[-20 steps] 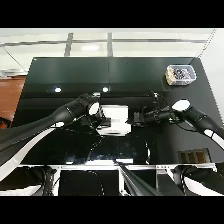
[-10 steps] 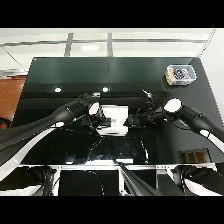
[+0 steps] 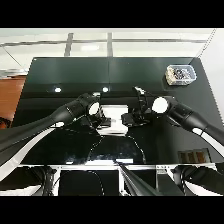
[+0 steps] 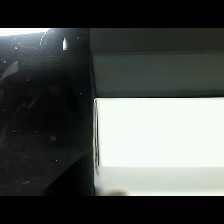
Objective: Fold the box and place the chain.
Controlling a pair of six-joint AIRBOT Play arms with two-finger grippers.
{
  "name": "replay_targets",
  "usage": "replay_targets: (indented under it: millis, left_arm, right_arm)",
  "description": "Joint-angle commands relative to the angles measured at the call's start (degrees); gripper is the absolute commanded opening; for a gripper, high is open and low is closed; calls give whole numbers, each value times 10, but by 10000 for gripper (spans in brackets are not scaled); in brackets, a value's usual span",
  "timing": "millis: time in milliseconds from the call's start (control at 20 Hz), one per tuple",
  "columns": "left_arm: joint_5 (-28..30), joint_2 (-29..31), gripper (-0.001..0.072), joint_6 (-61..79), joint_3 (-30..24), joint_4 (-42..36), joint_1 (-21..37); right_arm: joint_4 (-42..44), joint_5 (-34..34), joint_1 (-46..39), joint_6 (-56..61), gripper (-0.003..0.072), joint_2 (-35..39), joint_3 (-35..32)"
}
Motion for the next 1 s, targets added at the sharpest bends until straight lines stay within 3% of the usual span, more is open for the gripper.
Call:
replay_targets:
  millis: [0, 350, 750, 900, 950]
  left_arm:
    - [0, 0, 26, 0, 0, 0, 0]
    - [-2, 0, 26, 0, 0, 0, 0]
    - [-2, 0, 26, 0, 0, 0, 0]
    - [-2, 0, 26, 1, 0, 0, 0]
    - [-2, 0, 26, 0, 0, 0, 0]
  right_arm:
    - [-104, 22, 38, 118, 304, -25, 36]
    - [-238, 105, 104, 264, 302, -96, 108]
    - [-276, 168, 128, 332, 302, -146, 137]
    - [-273, 162, 128, 332, 301, -147, 137]
    - [-272, 160, 128, 332, 180, -147, 137]
